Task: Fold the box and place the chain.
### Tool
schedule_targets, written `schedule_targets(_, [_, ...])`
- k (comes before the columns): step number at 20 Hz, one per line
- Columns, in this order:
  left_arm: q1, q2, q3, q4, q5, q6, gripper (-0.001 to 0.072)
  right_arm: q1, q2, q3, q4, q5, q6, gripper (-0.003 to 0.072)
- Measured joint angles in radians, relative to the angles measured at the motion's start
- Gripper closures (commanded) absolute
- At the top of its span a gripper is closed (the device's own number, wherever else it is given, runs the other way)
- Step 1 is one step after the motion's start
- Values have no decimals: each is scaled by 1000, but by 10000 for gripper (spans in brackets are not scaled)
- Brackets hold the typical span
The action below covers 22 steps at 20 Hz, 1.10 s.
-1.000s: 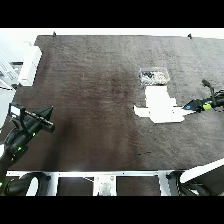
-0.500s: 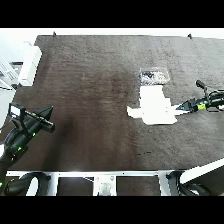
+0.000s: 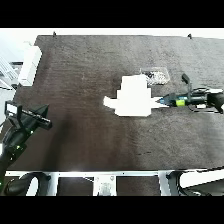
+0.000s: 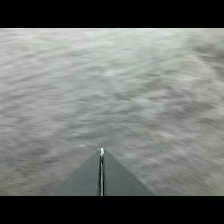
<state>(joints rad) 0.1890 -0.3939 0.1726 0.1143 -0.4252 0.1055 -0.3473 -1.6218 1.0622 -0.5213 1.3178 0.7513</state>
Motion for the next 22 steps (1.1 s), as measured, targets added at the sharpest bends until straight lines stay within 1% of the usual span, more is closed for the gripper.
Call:
schedule_targets(4, [0, 0, 8, -2, 48, 0, 687, 166, 11, -7, 52, -172, 40, 688])
schedule_targets(6, [0, 0, 10, -3, 55, 0, 687, 230, 1, 11, 59, -232, 63, 688])
schedule_targets(9, [0, 0, 11, -3, 60, 0, 687, 303, -53, 88, 27, -273, 118, 688])
schedule_targets(11, [0, 0, 11, -3, 63, 0, 687, 340, -103, 151, -5, -277, 166, 688])
schedule_targets(13, [0, 0, 11, -3, 64, 0, 684, 360, -134, 189, -24, -278, 194, 687])
schedule_targets(14, [0, 0, 11, -3, 63, 0, 399, 366, -144, 202, -30, -278, 207, 687])
schedule_targets(15, [0, 0, 11, -3, 63, 0, 147, 370, -151, 211, -34, -280, 212, 687])
schedule_targets(16, [0, 0, 11, -3, 59, 0, 225, 374, -156, 217, -40, -280, 217, 687])
schedule_targets(20, [0, -2, 26, -42, 52, -1, 232, 380, -166, 230, -50, -282, 232, 687])
schedule_targets(22, [0, -25, 64, -57, 52, -15, 230, 382, -168, 232, -53, -282, 235, 687])
